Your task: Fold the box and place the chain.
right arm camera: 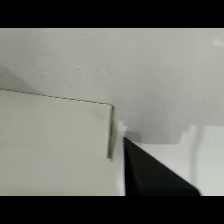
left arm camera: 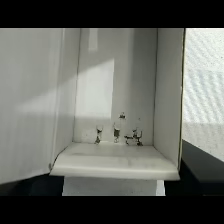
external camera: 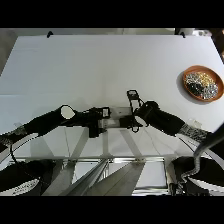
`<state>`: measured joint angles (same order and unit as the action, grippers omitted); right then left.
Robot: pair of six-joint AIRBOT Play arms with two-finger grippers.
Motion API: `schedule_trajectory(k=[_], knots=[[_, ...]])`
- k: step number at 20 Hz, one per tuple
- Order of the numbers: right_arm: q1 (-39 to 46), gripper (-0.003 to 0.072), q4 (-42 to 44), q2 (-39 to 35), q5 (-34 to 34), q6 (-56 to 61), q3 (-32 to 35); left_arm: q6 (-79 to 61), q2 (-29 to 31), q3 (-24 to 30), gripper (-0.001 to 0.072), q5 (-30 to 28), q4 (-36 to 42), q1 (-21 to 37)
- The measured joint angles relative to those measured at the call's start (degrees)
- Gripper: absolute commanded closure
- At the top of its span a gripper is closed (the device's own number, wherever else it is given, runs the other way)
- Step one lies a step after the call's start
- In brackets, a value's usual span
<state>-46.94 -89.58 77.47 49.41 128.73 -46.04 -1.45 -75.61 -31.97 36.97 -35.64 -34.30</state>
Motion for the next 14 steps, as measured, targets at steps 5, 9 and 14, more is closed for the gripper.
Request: schedule_trajectory(k=[5, 9, 14], knots=[[0.0, 0.0667, -0.1, 0.0, -1.3, 0.1, 0.0, 0.4, 0.0, 0.0, 0.0502, -0.1, 0.2, 0.0], [0.0, 0.0279, -0.2, -0.1, -2.9, -0.6, 0.0, 0.0, 0.0, 0.0, 0.0502, -0.2, -0.1, 0.0], [0.0, 0.0227, -0.3, -3.5, -1.0, -2.8, 0.0, -0.1, 0.0, 0.0, 0.0502, -0.2, -0.1, 0.0]])
